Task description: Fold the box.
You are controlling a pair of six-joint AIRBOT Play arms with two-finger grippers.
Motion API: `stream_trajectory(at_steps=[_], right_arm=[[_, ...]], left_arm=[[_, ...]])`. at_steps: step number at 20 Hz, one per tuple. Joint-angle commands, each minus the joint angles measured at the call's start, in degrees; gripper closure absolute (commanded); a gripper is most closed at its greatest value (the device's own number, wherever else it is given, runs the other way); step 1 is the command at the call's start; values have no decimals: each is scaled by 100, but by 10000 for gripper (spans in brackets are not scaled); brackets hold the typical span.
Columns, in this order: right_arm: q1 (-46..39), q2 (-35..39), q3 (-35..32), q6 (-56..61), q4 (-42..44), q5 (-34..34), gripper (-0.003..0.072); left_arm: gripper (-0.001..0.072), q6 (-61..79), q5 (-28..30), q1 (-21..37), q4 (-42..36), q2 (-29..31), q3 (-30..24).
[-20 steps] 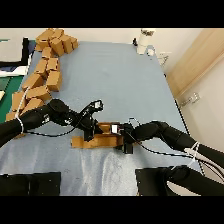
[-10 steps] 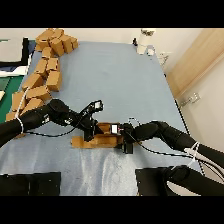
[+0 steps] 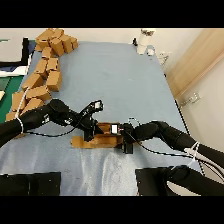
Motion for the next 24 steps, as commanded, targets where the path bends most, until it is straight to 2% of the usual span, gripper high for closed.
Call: stream_trajectory(at_steps=[1, 12, 13, 14, 15, 16, 20, 23, 24], right_arm=[[0, -4, 2, 0, 2, 0, 176], [0, -4, 2, -2, 0, 0, 176], [0, -4, 2, -2, 0, 0, 176], [0, -4, 2, 0, 0, 0, 176], [0, -4, 2, -2, 0, 0, 176], [0, -4, 2, -2, 0, 0, 176], [0, -4, 2, -2, 0, -2, 176], [0, -4, 2, -2, 0, 0, 176], [0, -4, 2, -2, 0, 0, 176]], left_arm=[[699, 0, 4, 2, -2, 2, 2], [697, -236, -44, 7, -111, 4, 2], [653, -385, -48, 24, -11, 13, 2], [363, -531, -37, 48, 46, 24, 2], [154, -879, -33, 103, 46, 48, 4], [100, -1248, -59, 177, 72, 98, 4], [100, -2149, -402, 505, 1008, 560, 4], [103, -3119, -1021, 584, 1867, 1040, 2], [170, -3512, -1351, 575, 1976, 1137, 2]])
